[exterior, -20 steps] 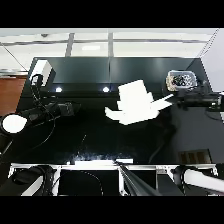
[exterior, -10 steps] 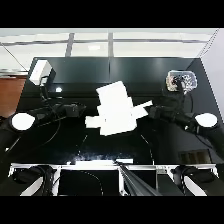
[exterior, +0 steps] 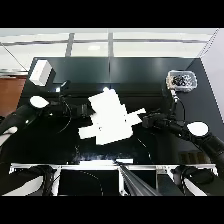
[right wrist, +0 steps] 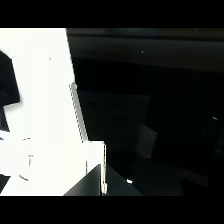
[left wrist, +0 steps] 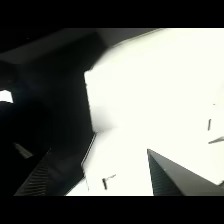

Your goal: Fold the box and place the chain.

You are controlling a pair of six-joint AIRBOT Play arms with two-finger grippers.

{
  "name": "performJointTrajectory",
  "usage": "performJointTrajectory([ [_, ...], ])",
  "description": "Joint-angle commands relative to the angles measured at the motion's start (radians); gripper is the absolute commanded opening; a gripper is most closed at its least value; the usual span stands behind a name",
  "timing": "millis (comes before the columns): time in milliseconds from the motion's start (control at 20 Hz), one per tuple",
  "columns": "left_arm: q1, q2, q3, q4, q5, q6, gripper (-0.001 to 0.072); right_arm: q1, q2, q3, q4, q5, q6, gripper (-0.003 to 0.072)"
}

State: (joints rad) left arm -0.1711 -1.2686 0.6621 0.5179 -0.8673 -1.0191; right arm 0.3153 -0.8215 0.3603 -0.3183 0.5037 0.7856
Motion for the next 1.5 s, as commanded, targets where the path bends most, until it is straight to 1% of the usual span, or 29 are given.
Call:
performJointTrajectory([
  [0, 0.066, -0.166, 0.023, -0.305, -0.197, 0.275, 0.0698, 0.007, 0.002, -0.002, 0.0, -0.007, 0.0, 0.0011],
  [100, 0.058, -0.235, 0.056, -0.298, -0.305, 0.351, 0.0698, 0.007, 0.002, -0.002, 0.0, -0.003, 0.0, 0.0012],
  [150, 0.053, -0.262, 0.074, -0.28, -0.34, 0.369, 0.0698, 0.007, 0.002, -0.002, 0.0, -0.003, 0.0, 0.0012],
  [250, 0.044, -0.306, 0.115, -0.249, -0.382, 0.39, 0.0697, 0.007, 0.002, -0.002, 0.0, -0.003, 0.0, 0.0012],
  [350, 0.032, -0.327, 0.151, -0.24, -0.435, 0.481, 0.0676, 0.007, 0.002, -0.002, 0.0, -0.003, 0.0, 0.0012],
  [450, 0.024, -0.328, 0.172, -0.214, -0.446, 0.53, 0.0674, 0.007, 0.002, -0.002, 0.0, -0.003, 0.0, 0.0012],
  [600, 0.018, -0.339, 0.178, -0.19, -0.463, 0.587, 0.067, 0.006, 0.002, -0.002, -0.023, -0.003, 0.01, 0.0012],
  [650, 0.011, -0.345, 0.184, -0.164, -0.476, 0.6, 0.0633, 0.006, 0.002, -0.002, -0.034, -0.003, 0.02, 0.0012],
  [700, 0.007, -0.347, 0.191, -0.124, -0.48, 0.6, 0.055, 0.006, 0.002, -0.002, -0.041, -0.003, 0.026, 0.0011],
  [800, 0.001, -0.347, 0.201, -0.045, -0.479, 0.601, 0.0528, 0.006, 0.002, -0.002, -0.041, -0.003, 0.03, 0.0012],
  [850, 0.001, -0.348, 0.201, -0.032, -0.476, 0.601, 0.0471, 0.006, 0.002, -0.002, -0.041, -0.003, 0.03, 0.0012],
  [900, 0.0, -0.351, 0.201, -0.032, -0.476, 0.601, 0.0433, 0.006, 0.002, -0.002, -0.041, -0.003, 0.03, 0.0012],
  [1000, -0.01, -0.364, 0.203, -0.036, -0.477, 0.601, 0.0301, 0.006, 0.002, -0.002, -0.041, -0.003, 0.03, 0.0012],
  [1100, -0.01, -0.381, 0.203, -0.04, -0.483, 0.601, 0.013, 0.006, 0.002, -0.002, -0.041, -0.002, 0.032, 0.0012],
  [1150, -0.009, -0.387, 0.203, -0.04, -0.485, 0.6, 0.0069, 0.006, 0.002, -0.002, -0.042, 0.003, 0.033, 0.0012],
  [1250, -0.009, -0.393, 0.203, -0.04, -0.505, 0.601, 0.0059, 0.006, 0.002, -0.002, -0.079, 0.034, 0.034, 0.0013],
  [1350, -0.009, -0.393, 0.208, -0.044, -0.505, 0.601, 0.0058, 0.006, 0.002, -0.002, -0.148, 0.068, 0.082, 0.0014],
  [1400, -0.009, -0.393, 0.211, -0.048, -0.506, 0.601, 0.0028, 0.006, 0.002, -0.002, -0.171, 0.077, 0.108, 0.0014],
  [1450, -0.009, -0.393, 0.214, -0.056, -0.506, 0.601, 0.0029, 0.006, 0.002, -0.002, -0.183, 0.085, 0.117, 0.0014],
])
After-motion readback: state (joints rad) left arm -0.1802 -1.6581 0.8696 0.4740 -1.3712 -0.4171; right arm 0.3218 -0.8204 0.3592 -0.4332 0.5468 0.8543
